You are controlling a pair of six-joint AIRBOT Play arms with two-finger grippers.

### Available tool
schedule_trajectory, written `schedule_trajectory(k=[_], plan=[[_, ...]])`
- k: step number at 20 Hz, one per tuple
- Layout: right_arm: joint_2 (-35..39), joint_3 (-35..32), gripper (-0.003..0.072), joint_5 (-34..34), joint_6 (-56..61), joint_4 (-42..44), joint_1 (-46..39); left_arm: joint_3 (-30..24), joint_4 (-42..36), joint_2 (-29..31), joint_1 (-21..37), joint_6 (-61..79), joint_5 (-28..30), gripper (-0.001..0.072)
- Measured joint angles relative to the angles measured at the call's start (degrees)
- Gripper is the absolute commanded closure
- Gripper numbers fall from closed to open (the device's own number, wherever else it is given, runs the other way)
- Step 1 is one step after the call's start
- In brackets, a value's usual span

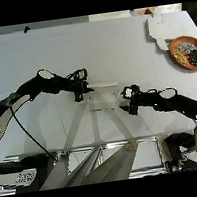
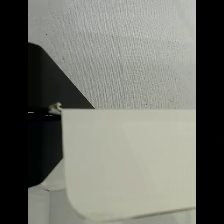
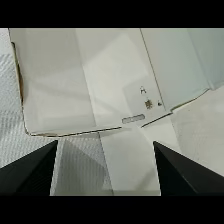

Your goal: Fold the box and place the chain.

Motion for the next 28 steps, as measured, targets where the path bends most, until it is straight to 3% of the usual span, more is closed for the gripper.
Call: schedule_trajectory(k=[21,28], plan=[[-3.0,0.0,0.0025,0.2,-2.5,11.4,0.9,0.0,0.0,0.0,0.0,0.0,0.1,0.0697],[-0.8,0.0,0.0025,-4.2,2.2,12.0,0.9,0.0,0.0,0.0,0.0,0.0,0.1,0.0697]])
